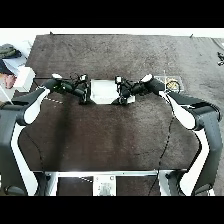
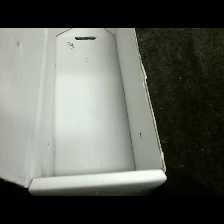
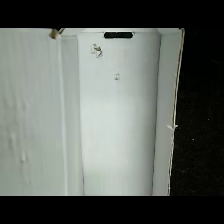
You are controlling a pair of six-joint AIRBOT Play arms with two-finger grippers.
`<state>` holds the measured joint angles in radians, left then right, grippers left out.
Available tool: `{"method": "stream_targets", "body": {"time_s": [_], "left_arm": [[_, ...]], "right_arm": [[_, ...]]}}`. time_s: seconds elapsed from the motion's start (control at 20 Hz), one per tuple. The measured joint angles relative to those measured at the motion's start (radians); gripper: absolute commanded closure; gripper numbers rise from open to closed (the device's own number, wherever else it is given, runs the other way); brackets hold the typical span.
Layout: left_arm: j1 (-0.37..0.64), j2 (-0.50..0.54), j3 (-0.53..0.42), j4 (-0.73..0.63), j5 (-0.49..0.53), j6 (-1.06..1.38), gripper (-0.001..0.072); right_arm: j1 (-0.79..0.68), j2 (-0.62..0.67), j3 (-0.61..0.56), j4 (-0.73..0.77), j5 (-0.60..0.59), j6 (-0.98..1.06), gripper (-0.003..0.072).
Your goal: Fold the box and place the chain.
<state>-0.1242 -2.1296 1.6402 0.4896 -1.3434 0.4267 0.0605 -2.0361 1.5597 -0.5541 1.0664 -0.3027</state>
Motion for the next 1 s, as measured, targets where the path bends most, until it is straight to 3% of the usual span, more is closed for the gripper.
{"method": "stream_targets", "body": {"time_s": [0.5,0.55,0.6,1.0], "left_arm": [[-0.001,0.000,0.000,-0.001,-0.005,0.000,0.0467],[-0.002,0.000,0.000,0.000,-0.005,0.000,0.0467],[-0.002,0.000,0.000,0.000,-0.006,0.000,0.0467],[-0.005,-0.005,0.000,0.023,-0.010,0.000,0.0467]], "right_arm": [[0.000,0.000,0.000,0.000,0.002,0.000,0.0466],[0.000,0.000,0.000,0.000,0.002,0.000,0.0381],[0.000,0.000,0.000,0.000,0.002,0.000,0.0082],[0.001,0.054,0.000,-0.051,0.005,0.003,0.0089]]}}
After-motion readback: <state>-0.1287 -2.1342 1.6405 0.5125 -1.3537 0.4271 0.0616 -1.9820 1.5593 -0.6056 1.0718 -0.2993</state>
